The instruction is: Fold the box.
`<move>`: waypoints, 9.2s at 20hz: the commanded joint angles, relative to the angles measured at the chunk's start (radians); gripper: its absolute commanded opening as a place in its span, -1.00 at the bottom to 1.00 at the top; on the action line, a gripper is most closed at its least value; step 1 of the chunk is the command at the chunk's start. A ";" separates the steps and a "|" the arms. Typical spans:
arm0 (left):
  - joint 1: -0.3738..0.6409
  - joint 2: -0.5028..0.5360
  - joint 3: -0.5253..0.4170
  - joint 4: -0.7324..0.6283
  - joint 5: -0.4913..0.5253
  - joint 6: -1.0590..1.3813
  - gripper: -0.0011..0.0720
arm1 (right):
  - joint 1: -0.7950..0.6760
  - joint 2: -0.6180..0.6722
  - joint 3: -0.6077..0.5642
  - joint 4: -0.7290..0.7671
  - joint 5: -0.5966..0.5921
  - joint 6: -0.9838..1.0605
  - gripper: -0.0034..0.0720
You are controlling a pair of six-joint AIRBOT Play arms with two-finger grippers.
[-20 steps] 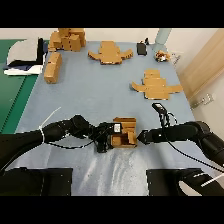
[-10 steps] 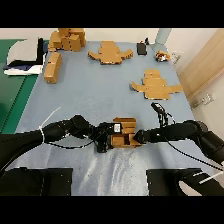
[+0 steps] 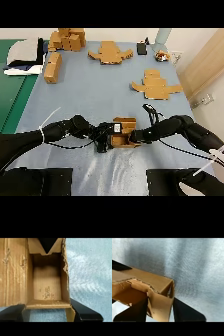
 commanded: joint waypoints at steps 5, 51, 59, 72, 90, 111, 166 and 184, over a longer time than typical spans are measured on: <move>0.000 -0.001 0.000 0.000 0.000 0.001 0.29 | 0.175 -0.082 0.121 -0.262 -0.057 0.279 0.22; 0.000 -0.001 0.000 0.000 0.000 0.001 0.29 | -0.023 0.087 0.026 -0.032 -0.132 0.071 0.21; 0.000 -0.001 0.000 0.000 0.000 0.000 0.29 | -0.018 0.027 0.027 -0.015 -0.089 0.051 -0.12; 0.000 -0.001 0.000 0.000 0.000 0.001 0.29 | 0.109 -0.032 0.103 -0.208 -0.079 0.259 -0.12; 0.000 -0.001 0.000 0.000 0.000 0.001 0.29 | 0.299 -0.246 0.259 -0.452 -0.262 0.541 -0.12; 0.000 -0.001 0.000 0.000 0.000 0.001 0.29 | 0.319 -0.293 0.261 -0.475 -0.176 0.579 0.03; 0.000 -0.001 0.000 0.000 0.000 0.001 0.29 | 0.016 -0.020 0.093 0.206 -0.041 -0.811 -0.90; 0.000 -0.001 0.000 0.000 0.000 0.001 0.29 | 0.592 0.268 -0.146 -0.756 0.397 -0.462 -0.06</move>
